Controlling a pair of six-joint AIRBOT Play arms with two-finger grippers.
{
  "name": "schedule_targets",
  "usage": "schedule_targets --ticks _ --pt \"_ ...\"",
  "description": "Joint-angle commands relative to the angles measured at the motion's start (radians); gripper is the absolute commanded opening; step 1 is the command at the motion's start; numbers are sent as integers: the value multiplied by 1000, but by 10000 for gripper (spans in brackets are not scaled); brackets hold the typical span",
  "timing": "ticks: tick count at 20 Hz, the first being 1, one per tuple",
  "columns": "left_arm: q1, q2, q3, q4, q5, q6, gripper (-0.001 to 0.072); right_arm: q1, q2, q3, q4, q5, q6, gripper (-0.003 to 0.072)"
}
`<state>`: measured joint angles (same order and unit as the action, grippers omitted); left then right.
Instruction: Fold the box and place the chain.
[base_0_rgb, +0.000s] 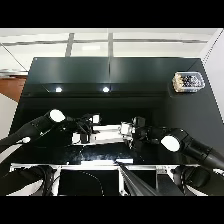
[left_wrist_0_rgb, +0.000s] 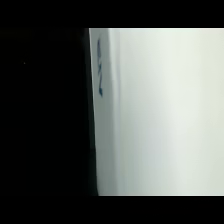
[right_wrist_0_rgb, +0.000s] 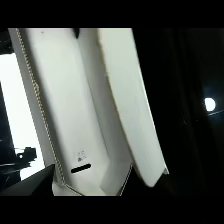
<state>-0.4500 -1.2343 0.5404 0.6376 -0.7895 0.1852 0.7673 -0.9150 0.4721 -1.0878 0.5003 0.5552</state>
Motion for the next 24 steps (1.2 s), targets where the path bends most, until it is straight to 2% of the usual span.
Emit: schedule_targets --ticks 1,9,12,19,24 --pt "0 0 0 0 -3 1 32 -9 -2 1 -9 -49 10 687" --pt "0 0 0 1 10 2 32 -25 -37 1 91 -23 -63 687" --pt "0 0 0 1 10 2 31 -69 -55 1 272 60 -285 686" --pt "0 0 0 1 30 2 31 -143 -119 1 549 109 -618 687" --pt "0 0 0 1 30 2 32 -143 -197 1 581 168 -704 687"
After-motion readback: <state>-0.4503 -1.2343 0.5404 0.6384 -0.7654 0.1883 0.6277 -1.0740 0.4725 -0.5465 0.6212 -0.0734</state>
